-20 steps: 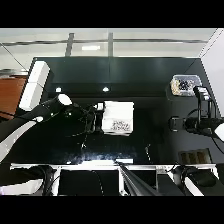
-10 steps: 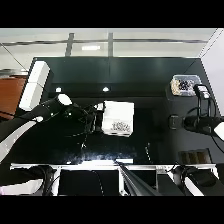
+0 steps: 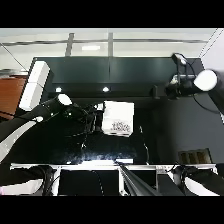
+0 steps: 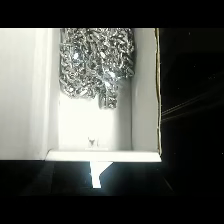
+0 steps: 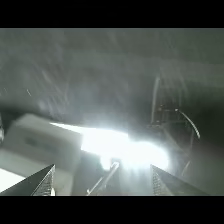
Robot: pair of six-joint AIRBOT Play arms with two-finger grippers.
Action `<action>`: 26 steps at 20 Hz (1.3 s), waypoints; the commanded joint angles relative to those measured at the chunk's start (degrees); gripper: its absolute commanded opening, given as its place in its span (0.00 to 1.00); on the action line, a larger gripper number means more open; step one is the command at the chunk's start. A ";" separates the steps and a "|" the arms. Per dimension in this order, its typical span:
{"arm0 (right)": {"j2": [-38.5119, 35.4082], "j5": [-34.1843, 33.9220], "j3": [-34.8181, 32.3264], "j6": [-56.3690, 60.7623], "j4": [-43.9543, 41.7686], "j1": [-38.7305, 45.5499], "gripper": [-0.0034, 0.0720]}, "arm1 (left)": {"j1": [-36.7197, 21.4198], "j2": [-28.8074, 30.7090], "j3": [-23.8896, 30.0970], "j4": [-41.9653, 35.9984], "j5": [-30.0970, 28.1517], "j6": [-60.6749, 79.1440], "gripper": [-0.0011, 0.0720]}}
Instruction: Fold the box and place the chain.
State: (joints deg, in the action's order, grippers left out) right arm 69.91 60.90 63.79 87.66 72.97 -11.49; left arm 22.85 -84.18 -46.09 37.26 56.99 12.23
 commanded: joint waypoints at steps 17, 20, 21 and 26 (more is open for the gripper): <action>19.10 21.86 14.03 -35.21 -17.81 -8.22 0.99 | 0.00 -0.02 -0.02 -0.20 -0.24 -0.04 0.56; 19.08 22.23 14.03 -40.76 -19.91 -8.33 0.99 | 0.00 -0.02 -0.02 -0.17 -0.24 -0.04 0.56; 19.08 22.23 14.03 -42.40 -20.24 -8.39 0.99 | 0.00 -0.02 -0.02 -0.20 -0.24 -0.04 0.56; 19.08 22.45 14.05 -52.28 -20.92 -9.07 0.99 | 0.00 -0.02 -0.02 -0.20 -0.26 -0.07 0.56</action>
State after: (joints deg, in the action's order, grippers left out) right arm 88.95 82.63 77.78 42.13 52.75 -20.25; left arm 22.85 -84.18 -46.09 37.04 56.73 12.14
